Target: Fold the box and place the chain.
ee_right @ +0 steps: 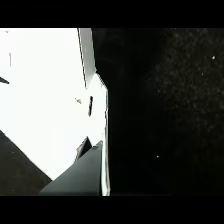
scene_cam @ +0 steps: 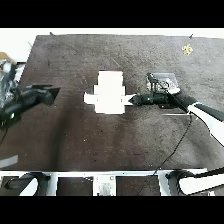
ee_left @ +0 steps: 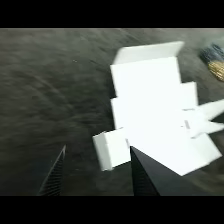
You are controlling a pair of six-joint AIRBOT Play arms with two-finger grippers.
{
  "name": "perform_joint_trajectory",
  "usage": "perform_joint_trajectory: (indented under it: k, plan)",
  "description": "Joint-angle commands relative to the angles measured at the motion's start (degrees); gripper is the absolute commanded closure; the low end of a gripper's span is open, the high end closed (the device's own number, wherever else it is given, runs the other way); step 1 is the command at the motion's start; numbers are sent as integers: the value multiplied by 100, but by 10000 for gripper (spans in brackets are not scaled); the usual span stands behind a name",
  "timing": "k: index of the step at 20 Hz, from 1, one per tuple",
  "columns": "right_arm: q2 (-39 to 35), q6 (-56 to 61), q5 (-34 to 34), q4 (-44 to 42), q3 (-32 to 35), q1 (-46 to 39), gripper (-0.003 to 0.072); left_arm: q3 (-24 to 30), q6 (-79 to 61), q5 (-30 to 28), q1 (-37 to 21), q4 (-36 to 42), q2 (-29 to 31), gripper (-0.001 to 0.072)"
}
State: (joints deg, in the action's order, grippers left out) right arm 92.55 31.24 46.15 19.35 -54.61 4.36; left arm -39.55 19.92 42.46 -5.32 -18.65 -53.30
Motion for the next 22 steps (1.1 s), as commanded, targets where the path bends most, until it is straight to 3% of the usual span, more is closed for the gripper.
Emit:
perform_joint_trajectory:
  k: [1, 4, 6, 9, 12, 16, 22]
  plan:
    - [-13, -765, -55, -667, 219, 11, 688, -1790, -44, 1805, 0, 107, -2288, 265]
    - [-33, -1012, -55, -824, 216, 9, 688, -3429, 398, 2789, 83, -42, -3768, 264]
    - [-33, -1073, -50, -804, 219, 13, 688, -4623, 898, 3224, 372, -695, -4634, 214]
    - [-33, -1139, -52, -807, 219, 13, 688, -6026, 1390, 3438, 833, -1436, -5635, 214]
    - [-33, -1222, -31, -778, 219, 13, 688, -7010, 1526, 3547, 1126, -1554, -6448, 215]
    - [-33, -1220, -35, -564, 219, 13, 687, -7879, 1663, 3921, 1307, -1558, -7217, 214]
    - [-33, -1222, -50, -562, 219, 13, 687, -7901, 1561, 3906, 1351, -1574, -7493, 216]
